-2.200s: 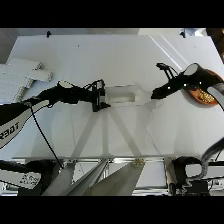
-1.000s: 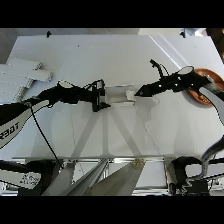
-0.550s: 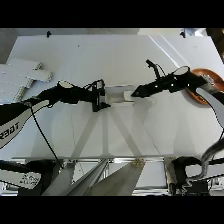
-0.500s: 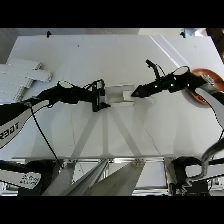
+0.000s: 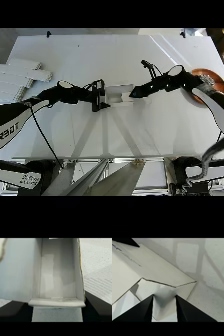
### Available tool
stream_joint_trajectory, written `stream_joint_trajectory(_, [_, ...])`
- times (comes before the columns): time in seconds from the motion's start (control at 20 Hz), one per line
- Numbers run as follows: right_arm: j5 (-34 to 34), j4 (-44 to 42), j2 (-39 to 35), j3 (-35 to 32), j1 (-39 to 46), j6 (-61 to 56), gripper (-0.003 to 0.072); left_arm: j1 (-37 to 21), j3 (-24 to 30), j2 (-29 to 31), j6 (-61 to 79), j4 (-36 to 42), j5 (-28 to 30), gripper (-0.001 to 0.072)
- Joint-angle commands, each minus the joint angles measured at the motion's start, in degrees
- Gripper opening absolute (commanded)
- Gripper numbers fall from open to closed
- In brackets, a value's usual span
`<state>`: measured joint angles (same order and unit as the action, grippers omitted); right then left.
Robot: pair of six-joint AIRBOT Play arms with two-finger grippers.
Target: Fold the box and place the chain.
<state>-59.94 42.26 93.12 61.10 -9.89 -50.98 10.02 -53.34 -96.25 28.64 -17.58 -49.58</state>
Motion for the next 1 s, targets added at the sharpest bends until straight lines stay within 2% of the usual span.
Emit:
stream_joint_trajectory(0.0, [5.11, 6.45, -0.59, -0.04, -2.16, -5.4, 0.0315, -0.02, 0.0, 0.02, 0.02, -0.02, 0.07, 0.0394])
stream_joint_trajectory(0.4, [9.88, 28.7, -4.31, -0.04, -6.75, -25.31, 0.0314, -0.02, 0.0, 0.02, 0.02, -0.02, 0.07, 0.0394])
stream_joint_trajectory(0.6, [9.77, 36.96, -4.79, -0.02, -8.74, -36.3, 0.0314, -0.02, 0.0, 0.02, 0.0, 0.0, 0.07, 0.0394])
stream_joint_trajectory(0.85, [11.26, 38.91, -4.79, -0.02, -12.07, -43.52, 0.031, -0.02, 0.0, 0.04, -0.02, 0.0, -0.13, 0.0394])
stream_joint_trajectory(0.95, [11.78, 38.91, -4.79, -0.02, -13.38, -45.24, 0.0283, -0.02, 0.0, 0.04, -0.02, 0.0, -0.11, 0.0394])
